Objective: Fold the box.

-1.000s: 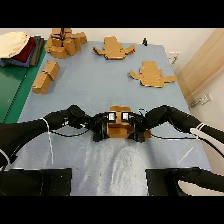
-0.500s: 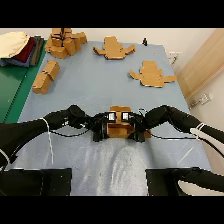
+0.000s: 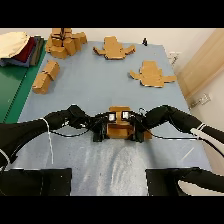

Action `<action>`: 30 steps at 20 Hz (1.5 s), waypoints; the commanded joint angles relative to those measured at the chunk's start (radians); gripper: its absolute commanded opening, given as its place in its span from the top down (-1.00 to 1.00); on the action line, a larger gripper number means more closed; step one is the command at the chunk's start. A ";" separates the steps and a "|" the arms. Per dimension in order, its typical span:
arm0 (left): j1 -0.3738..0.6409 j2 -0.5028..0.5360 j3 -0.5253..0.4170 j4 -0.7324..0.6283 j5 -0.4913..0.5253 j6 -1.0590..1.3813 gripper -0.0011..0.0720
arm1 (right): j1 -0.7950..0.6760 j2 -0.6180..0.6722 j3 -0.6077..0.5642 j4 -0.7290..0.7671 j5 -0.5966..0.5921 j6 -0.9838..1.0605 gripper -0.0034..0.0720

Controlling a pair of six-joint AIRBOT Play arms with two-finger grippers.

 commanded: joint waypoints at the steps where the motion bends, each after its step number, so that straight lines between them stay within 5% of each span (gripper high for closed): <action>1: 0.000 0.000 0.000 -0.001 0.005 -0.001 -0.46 | 0.000 0.037 0.000 -0.108 -0.027 0.133 -0.99; 6: 0.000 0.000 0.000 -0.001 0.005 0.000 -0.46 | 0.000 0.136 0.000 -0.291 -0.103 0.415 -0.98; 12: 0.000 0.000 0.000 -0.001 0.005 -0.001 -0.46 | 0.000 0.285 0.000 -0.152 -0.321 0.927 -0.96; 16: 0.000 0.000 0.000 0.000 0.005 -0.001 -0.46 | 0.001 0.310 0.000 0.039 -0.290 1.234 -0.96; 20: 0.000 0.000 0.000 0.000 0.005 -0.001 -0.46 | 0.006 0.293 0.000 0.067 -0.108 1.409 -0.90; 21: 0.000 0.000 0.000 -0.001 0.005 -0.001 -0.46 | 0.006 0.278 0.002 0.108 -0.077 1.469 -0.39; 22: 0.000 0.000 0.000 0.000 0.005 -0.001 -0.46 | 0.006 0.257 0.007 0.157 -0.041 1.474 0.51; 23: 0.000 0.000 0.000 0.000 0.005 -0.001 -0.46 | 0.006 0.232 0.019 0.185 -0.019 1.469 0.70; 25: 0.000 0.000 0.000 -0.001 0.005 -0.001 -0.46 | 0.005 0.166 0.074 0.182 -0.005 1.401 0.90; 30: 0.000 0.000 0.000 -0.001 0.005 -0.001 -0.46 | -0.006 -0.064 0.278 0.092 -0.013 1.347 0.90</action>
